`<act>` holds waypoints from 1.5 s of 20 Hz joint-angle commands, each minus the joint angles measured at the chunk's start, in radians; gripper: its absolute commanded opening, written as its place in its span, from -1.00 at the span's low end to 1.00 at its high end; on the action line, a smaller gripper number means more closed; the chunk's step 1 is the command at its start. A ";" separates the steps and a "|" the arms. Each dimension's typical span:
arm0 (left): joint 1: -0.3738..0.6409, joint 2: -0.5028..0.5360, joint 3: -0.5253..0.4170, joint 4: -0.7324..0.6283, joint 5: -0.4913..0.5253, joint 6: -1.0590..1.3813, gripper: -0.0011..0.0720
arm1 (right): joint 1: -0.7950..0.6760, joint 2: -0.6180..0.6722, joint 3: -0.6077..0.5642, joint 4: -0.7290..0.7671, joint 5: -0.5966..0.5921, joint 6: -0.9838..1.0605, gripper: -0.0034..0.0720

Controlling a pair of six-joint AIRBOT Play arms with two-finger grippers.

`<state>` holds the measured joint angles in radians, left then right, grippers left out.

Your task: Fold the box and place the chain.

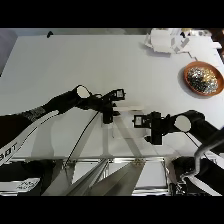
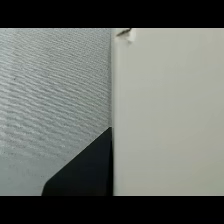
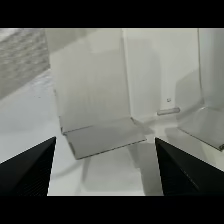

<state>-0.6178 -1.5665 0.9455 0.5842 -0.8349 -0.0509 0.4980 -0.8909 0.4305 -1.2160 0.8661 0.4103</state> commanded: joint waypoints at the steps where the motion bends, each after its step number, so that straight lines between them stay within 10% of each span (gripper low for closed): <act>1: -0.001 -0.001 0.000 0.000 0.000 0.000 -0.94 | 0.053 0.031 -0.102 -0.018 -0.190 -0.055 0.94; 9: -0.001 -0.001 0.000 0.000 0.000 0.000 -0.94 | 0.097 0.031 -0.142 -0.016 -0.381 -0.105 0.93; 30: -0.001 -0.001 0.000 0.000 0.000 0.000 -0.94 | -0.232 -0.019 -0.013 0.457 -0.179 -0.579 0.92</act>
<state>-0.6189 -1.5677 0.9459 0.5838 -0.8352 -0.0505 0.3073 -0.8822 0.4164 -0.8692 0.6502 -0.0601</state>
